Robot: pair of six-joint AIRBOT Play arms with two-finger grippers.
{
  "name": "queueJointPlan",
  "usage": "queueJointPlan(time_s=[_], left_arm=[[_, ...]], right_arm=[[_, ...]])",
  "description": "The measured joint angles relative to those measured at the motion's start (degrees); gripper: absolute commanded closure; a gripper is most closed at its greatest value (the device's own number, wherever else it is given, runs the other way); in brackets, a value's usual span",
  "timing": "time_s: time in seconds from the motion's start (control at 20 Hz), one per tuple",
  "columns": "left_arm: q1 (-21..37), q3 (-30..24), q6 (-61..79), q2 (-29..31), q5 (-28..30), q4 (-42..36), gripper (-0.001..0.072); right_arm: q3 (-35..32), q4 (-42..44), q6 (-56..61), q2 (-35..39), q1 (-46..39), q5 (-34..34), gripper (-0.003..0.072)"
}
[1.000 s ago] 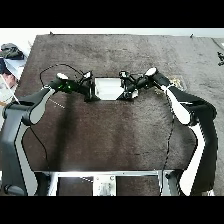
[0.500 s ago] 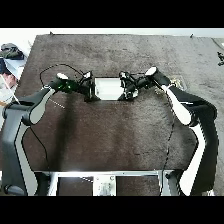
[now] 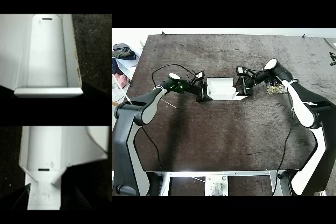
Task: Fold the box and place the chain.
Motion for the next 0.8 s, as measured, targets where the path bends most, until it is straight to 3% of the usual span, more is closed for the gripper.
queueJointPlan(time_s=[0.05, 0.1, 0.2, 0.5, 0.8], left_arm=[[0.00, 0.00, 0.00, 0.00, 0.00, 0.00, 0.0194], [0.00, 0.00, 0.00, 0.00, 0.00, 0.00, 0.0194], [0.00, 0.00, 0.00, 0.00, 0.00, 0.00, 0.0194], [0.00, 0.00, -0.02, 0.00, 0.00, 0.00, 0.0194], [0.00, 0.00, -0.02, 0.00, 0.00, 0.00, 0.0194]], right_arm=[[0.00, -0.11, 0.46, 1.01, -0.42, 0.04, 0.0097], [0.00, 0.13, 0.98, 2.01, -0.66, 0.07, 0.0169], [0.00, 2.69, 1.95, 3.58, -0.81, 0.72, 0.0679], [-0.07, 11.32, 3.19, 4.68, 1.57, 2.40, 0.0697], [-0.09, 13.31, 3.39, 2.10, 3.41, -6.27, 0.0698]])
